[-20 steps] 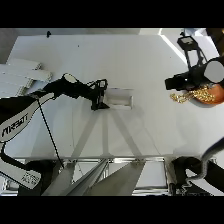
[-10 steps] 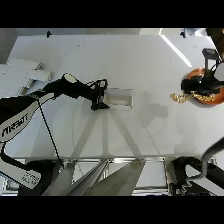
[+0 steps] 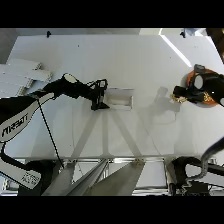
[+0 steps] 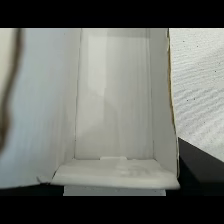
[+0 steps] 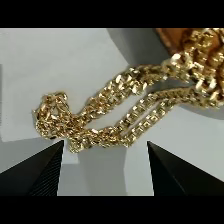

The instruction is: Fold the box and place the chain.

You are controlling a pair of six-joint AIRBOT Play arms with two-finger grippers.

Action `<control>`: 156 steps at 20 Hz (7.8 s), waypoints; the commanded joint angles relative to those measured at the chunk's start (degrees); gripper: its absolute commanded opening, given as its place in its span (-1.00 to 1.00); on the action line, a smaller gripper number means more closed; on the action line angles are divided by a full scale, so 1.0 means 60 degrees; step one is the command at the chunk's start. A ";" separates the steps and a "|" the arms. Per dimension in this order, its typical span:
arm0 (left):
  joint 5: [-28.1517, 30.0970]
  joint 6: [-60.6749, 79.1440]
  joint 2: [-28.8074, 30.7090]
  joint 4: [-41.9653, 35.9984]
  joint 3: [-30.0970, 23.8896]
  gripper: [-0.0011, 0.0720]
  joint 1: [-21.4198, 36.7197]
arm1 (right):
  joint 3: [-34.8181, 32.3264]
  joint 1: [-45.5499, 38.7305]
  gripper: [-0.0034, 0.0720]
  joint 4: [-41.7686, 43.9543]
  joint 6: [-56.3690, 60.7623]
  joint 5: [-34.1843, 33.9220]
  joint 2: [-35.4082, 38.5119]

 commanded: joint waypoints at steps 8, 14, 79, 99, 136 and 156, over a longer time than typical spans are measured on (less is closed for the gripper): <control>-0.0004 0.0004 0.0007 -0.0004 0.0000 -0.02 0.0004 | -0.0018 0.0455 -0.88 -0.0055 0.0073 -0.0393 -0.1071; 0.0000 0.0004 0.0007 -0.0004 0.0000 -0.02 0.0004 | 0.0000 0.1064 -0.88 -0.0379 -0.0211 -0.0357 0.0539; -0.0029 0.0004 0.0007 -0.0004 0.0000 -0.02 0.0007 | 0.0109 0.0969 0.59 0.1734 -0.1016 0.1016 0.1377; -0.0029 0.0004 0.0007 -0.0004 0.0000 -0.02 0.0007 | 0.0113 0.1395 -0.88 0.0911 -0.0492 -0.0630 -0.0943; -0.0029 0.0004 0.0007 -0.0004 0.0000 -0.02 0.0004 | 0.0142 0.5876 -0.89 1.1162 -1.0459 -0.4273 0.1038; -0.0029 0.0004 0.0007 -0.0004 0.0000 -0.02 0.0004 | 0.0138 0.4911 0.06 0.7450 -0.9031 -0.0976 0.1545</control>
